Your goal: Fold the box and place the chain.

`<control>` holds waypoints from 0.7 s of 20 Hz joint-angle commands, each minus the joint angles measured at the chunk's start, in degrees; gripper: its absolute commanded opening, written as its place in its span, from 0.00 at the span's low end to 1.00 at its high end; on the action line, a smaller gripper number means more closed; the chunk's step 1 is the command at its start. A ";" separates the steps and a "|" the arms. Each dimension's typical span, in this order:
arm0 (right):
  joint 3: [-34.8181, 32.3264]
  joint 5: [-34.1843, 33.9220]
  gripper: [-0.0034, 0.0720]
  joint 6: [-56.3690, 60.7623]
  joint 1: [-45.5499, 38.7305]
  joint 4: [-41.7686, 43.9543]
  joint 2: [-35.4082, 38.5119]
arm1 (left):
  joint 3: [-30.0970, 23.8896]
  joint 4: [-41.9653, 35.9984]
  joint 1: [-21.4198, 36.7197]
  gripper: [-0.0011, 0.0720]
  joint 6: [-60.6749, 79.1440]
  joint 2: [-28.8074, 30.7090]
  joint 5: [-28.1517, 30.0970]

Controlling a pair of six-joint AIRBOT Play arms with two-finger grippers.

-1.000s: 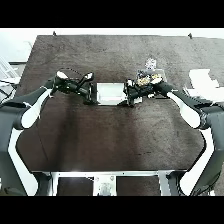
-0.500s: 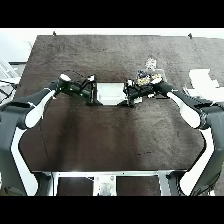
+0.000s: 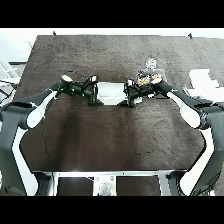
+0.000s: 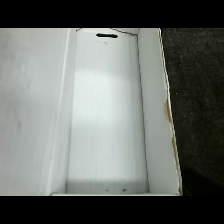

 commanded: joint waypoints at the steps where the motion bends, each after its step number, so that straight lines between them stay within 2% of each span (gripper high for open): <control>1: -0.02 0.09 0.83 -0.02 0.04 0.00 0.02 | 0.00 -1.05 0.04 1.00 0.04 -0.24 -0.17; 14: -0.02 0.07 0.83 -0.02 0.04 0.00 0.02 | -0.02 0.07 -0.02 0.99 0.04 -0.31 -0.55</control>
